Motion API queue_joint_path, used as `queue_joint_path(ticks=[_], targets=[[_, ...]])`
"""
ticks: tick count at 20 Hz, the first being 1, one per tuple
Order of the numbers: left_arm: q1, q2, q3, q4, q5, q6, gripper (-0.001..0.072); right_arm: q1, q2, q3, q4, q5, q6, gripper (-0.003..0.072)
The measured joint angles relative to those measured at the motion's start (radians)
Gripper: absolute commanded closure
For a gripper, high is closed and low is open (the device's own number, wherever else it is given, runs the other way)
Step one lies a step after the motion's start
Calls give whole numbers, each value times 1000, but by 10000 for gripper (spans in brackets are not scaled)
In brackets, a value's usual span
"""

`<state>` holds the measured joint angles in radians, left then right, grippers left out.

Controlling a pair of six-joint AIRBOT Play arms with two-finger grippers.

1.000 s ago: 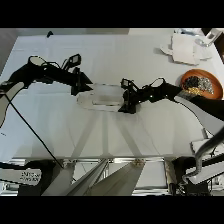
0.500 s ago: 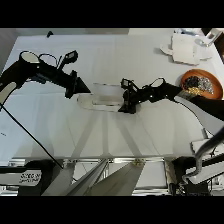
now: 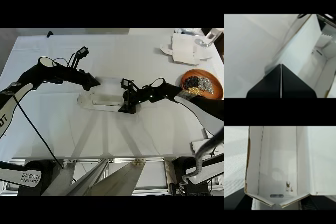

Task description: Fold the box and place the chain.

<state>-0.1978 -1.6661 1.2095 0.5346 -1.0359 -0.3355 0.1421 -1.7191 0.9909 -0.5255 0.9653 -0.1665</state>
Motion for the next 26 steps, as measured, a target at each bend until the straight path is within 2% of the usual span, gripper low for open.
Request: queue_joint_path(ticks=[8,15,18,24,25,26], targets=[[-27,-78,0,-5,60,-75,698,0,0,0,0,0,0,159],[-6,-18,0,-10,33,-83,698,0,0,0,0,0,0,159],[29,57,0,6,-12,-69,698,0,0,0,0,0,0,159],[117,143,0,146,-195,23,693,0,0,0,0,0,0,159],[122,148,0,183,-211,34,629,0,0,0,0,0,0,159],[125,151,0,213,-222,44,442,0,0,0,0,0,0,159]])
